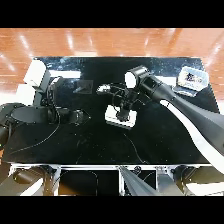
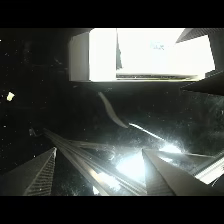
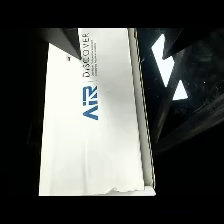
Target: Fold the box and place the chain.
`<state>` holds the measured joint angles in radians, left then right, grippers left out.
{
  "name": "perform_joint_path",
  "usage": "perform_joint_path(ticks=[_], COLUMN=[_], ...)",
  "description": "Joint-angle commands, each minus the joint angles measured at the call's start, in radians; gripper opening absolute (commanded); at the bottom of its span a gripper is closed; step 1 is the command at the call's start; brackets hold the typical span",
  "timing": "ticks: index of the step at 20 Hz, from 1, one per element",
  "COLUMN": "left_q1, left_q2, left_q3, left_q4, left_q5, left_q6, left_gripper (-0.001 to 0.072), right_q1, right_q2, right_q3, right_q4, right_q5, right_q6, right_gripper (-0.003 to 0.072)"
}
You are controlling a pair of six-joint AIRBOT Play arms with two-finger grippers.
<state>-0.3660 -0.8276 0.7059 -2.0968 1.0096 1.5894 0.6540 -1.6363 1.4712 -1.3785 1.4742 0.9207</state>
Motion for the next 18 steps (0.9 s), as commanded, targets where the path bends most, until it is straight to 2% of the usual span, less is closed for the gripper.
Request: perform_joint_path(ticks=[1, 2, 3, 4, 18], left_q1=[0.001, 0.001, 0.001, 0.001, 0.001], left_q2=[0.000, 0.000, 0.000, 0.000, 0.000], left_q3=[0.000, 0.000, 0.000, 0.000, 0.000], left_q4=[-0.003, -0.003, -0.003, -0.003, -0.003], left_q5=[0.000, 0.000, 0.000, 0.000, -0.001], left_q6=[0.000, 0.000, 0.000, 0.000, 0.000], left_gripper=[0.0635, 0.0635, 0.0635, 0.0635, 0.0634], right_q1=[0.000, 0.000, 0.000, 0.000, 0.000], right_q2=[0.000, 0.000, 0.000, 0.000, 0.000], right_q3=[0.000, 0.000, 0.000, 0.000, -0.005], right_q4=[0.021, 0.021, 0.020, 0.021, 0.088], right_q5=[0.006, 0.006, 0.006, 0.006, 0.014], right_q6=[0.003, 0.005, 0.005, 0.005, 0.030], right_gripper=[0.0417, 0.0405, 0.0257, 0.0239, 0.0239])
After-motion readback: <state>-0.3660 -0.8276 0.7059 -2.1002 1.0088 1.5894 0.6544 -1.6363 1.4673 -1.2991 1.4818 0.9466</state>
